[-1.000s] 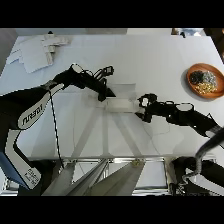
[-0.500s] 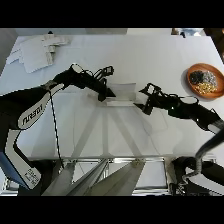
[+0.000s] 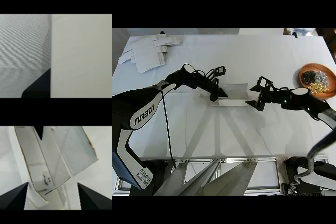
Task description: Fold the box and place the chain.
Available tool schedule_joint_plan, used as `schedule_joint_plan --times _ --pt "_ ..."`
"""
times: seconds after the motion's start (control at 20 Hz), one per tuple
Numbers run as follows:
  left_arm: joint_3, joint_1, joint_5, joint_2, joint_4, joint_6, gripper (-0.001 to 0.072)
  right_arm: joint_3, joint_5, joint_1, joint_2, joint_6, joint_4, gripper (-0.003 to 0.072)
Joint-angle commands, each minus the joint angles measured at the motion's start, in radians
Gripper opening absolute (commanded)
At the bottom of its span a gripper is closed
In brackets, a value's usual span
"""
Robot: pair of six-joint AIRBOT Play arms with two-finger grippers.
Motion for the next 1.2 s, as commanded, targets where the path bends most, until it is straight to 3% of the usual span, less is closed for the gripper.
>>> schedule_joint_plan --times 0.0,0.5,0.75,1.15 --pt "0.0 0.0 0.0 0.0 0.0 0.0 0.0013 0.06 0.077 -0.025 -0.051 0.047 -0.079 0.0693" --pt "0.0 0.0 0.0 -0.001 0.0 0.0 0.0013 0.275 0.319 -0.055 -0.234 0.184 -0.232 0.0693" --pt "0.0 0.0 0.0 -0.001 0.0 0.0 0.0013 0.29 0.349 -0.055 -0.288 0.179 -0.258 0.0693" --pt "0.0 0.0 0.0 -0.001 0.0 0.0 0.0013 0.434 0.451 -0.053 -0.392 0.176 -0.26 0.0693"
